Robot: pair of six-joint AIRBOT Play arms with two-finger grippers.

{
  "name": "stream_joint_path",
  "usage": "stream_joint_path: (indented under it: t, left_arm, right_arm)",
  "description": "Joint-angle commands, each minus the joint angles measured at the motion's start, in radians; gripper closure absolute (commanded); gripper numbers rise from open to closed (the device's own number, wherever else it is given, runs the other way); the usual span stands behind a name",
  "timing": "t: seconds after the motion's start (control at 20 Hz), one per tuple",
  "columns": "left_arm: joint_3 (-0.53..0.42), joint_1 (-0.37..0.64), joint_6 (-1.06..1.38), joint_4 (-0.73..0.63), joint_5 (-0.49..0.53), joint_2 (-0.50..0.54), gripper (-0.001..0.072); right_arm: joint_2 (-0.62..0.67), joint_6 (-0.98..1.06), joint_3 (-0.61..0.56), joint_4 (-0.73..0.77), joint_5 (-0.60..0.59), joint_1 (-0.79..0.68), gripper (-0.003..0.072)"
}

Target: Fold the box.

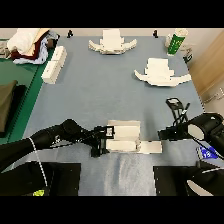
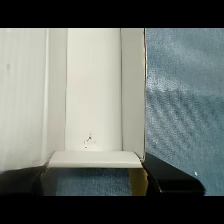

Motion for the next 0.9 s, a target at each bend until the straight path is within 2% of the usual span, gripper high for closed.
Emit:
stream_joint_path:
  t: [0.0,0.2,0.4,0.65,0.7,0.8,0.85]
  left_arm:
    - [0.000,0.000,0.000,0.000,0.000,0.001,0.0195]
    - [0.000,0.000,0.000,0.000,0.000,0.001,0.0195]
    - [0.000,0.000,0.000,0.000,0.000,0.001,0.0195]
    - [0.000,0.000,0.000,0.000,0.000,0.001,0.0196]
    - [0.000,0.000,0.000,0.000,0.000,0.001,0.0195]
    - [0.000,0.000,0.000,0.000,0.000,0.001,0.0195]
    - [0.000,0.000,0.000,0.000,0.000,0.001,0.0195]
  right_arm:
    - [-0.032,0.110,-0.051,0.160,0.024,-0.117,0.0685]
    - [-0.044,-0.046,-0.153,0.473,-0.210,-0.112,0.0686]
    - [-0.023,-0.147,-0.145,0.635,-0.219,-0.112,0.0686]
    - [0.037,-0.200,-0.143,0.728,-0.203,-0.112,0.0684]
    - [0.037,-0.224,-0.143,0.755,-0.198,-0.112,0.0640]
    - [0.037,-0.254,-0.143,0.800,-0.197,-0.112,0.0385]
    - [0.037,-0.254,-0.137,0.808,-0.197,-0.112,0.0369]
